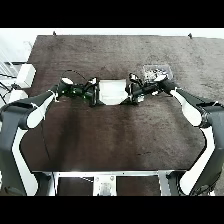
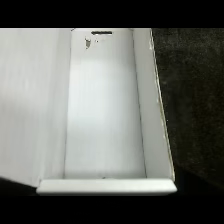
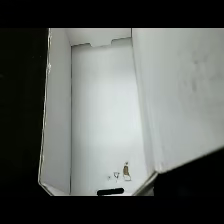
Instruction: Fold the box and place the chain.
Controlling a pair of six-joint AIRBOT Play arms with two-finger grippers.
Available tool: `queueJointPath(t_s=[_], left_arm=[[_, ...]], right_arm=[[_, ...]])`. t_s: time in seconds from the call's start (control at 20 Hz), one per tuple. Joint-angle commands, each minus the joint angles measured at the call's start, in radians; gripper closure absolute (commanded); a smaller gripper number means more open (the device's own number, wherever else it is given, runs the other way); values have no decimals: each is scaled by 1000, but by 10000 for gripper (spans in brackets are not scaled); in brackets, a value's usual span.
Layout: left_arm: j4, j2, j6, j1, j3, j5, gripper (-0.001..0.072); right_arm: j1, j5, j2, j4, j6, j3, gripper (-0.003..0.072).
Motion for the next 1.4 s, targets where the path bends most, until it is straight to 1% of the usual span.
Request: queueJointPath(t_s=[0.0,0.15,0.35,0.4,0.45,0.5,0.55,0.65,0.7,0.85,1.0,1.15,1.25,1.35], left_arm=[[2,0,0,1,0,-6,126],[2,0,0,1,0,-6,126],[2,0,0,1,0,-6,126],[2,0,0,1,0,-6,126],[2,0,0,1,0,-5,126],[2,0,0,1,0,-5,126],[2,0,0,1,0,-5,126],[2,0,0,1,0,-5,126],[2,0,0,1,0,-5,126],[2,0,0,1,0,-5,126],[2,0,0,1,0,-5,126],[2,0,0,1,0,-5,126],[2,0,0,1,0,-5,126],[2,0,0,1,0,-5,126]], right_arm=[[-27,10,23,-55,45,0,-21],[-68,43,62,-129,92,0,-20],[-122,115,157,-118,142,0,-19],[-125,130,180,-103,148,0,-6],[-122,139,195,-59,182,0,87],[-113,159,203,-11,192,0,352],[-96,172,202,40,191,0,673],[-50,155,196,96,192,-1,675],[-24,125,191,107,196,-1,676],[21,-64,174,90,237,-1,676],[18,-188,165,92,275,0,676],[17,-257,148,81,314,0,677],[17,-270,125,65,330,0,676],[17,-270,104,10,373,0,677]])
